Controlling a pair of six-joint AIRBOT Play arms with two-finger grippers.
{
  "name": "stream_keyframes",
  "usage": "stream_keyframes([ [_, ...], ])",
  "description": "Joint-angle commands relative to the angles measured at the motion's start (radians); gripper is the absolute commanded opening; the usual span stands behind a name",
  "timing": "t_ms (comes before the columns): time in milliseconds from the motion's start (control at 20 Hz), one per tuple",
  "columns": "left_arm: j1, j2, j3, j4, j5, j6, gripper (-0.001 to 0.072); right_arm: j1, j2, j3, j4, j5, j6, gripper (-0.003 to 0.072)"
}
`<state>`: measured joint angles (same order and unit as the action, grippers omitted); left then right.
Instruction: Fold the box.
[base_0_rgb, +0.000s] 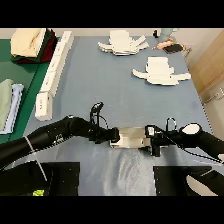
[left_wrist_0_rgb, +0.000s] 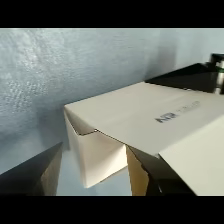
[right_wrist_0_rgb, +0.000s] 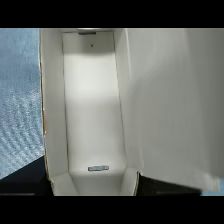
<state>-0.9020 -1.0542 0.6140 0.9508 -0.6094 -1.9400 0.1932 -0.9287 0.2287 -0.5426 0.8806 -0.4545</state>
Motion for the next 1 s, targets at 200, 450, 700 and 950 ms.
stream_keyframes([
  [200,-0.147,-0.18,0.225,0.393,-0.198,-0.413,0.0582,0.0,0.0,0.001,0.0,0.0,0.0,0.0458],
  [450,-0.215,-0.261,0.297,0.444,-0.271,-0.518,0.046,0.0,0.0,0.001,0.0,0.0,0.0,0.0458],
  [700,-0.219,-0.285,0.339,0.441,-0.269,-0.528,0.0466,0.0,0.0,0.001,0.0,0.0,0.0,0.0458],
  [950,-0.22,-0.285,0.341,0.413,-0.266,-0.529,0.0623,0.0,0.0,0.001,0.0,0.0,0.0,0.0458],
])
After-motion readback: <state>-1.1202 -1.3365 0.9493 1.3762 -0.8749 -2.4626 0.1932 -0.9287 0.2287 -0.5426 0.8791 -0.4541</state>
